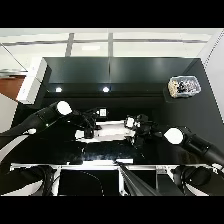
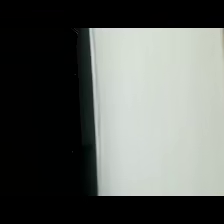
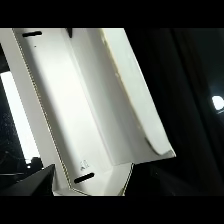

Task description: Fold the box and place the chain.

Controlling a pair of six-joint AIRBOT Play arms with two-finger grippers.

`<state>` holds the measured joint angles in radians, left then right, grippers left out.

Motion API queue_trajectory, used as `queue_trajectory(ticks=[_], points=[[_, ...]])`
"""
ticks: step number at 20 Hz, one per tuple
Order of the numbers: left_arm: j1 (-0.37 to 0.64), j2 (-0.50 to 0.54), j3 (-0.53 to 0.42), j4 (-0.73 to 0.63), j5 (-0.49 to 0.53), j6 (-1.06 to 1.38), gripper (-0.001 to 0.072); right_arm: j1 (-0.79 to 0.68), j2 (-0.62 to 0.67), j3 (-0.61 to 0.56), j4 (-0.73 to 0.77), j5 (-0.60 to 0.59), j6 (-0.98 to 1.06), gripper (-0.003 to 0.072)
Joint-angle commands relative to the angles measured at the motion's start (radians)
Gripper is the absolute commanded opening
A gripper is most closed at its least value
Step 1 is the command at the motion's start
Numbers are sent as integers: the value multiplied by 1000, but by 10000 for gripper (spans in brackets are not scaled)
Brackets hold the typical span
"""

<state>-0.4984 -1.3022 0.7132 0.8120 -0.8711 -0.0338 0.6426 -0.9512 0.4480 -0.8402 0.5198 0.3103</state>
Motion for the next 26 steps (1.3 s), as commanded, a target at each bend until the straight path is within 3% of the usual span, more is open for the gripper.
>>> queue_trajectory(ticks=[1, 4, 7, 11, 14, 23, 24, 26], points=[[-1, 1, 2, 0, 3, 3, 26, -30, -47, 1, 66, 11, -112, 710], [-1, 1, 2, 0, 4, 3, 26, -51, -51, 1, 185, 125, -277, 710], [-16, 1, 2, 34, 7, 3, 26, -80, -53, 1, 268, 84, -344, 711], [-45, 1, 2, 74, 8, 0, 26, -117, -61, 1, 357, 166, -453, 710], [-45, 1, 3, 74, 17, -40, 26, -117, -108, -8, 346, 240, -473, 710], [-45, 1, 35, 70, 19, -53, 27, -117, -171, -43, 342, 204, -539, 706], [-45, 1, 39, 69, 18, -53, 27, -117, -171, -43, 342, 204, -539, 659], [-45, 0, 40, 69, 16, -53, 27, -117, -171, -43, 343, 201, -539, 640]])
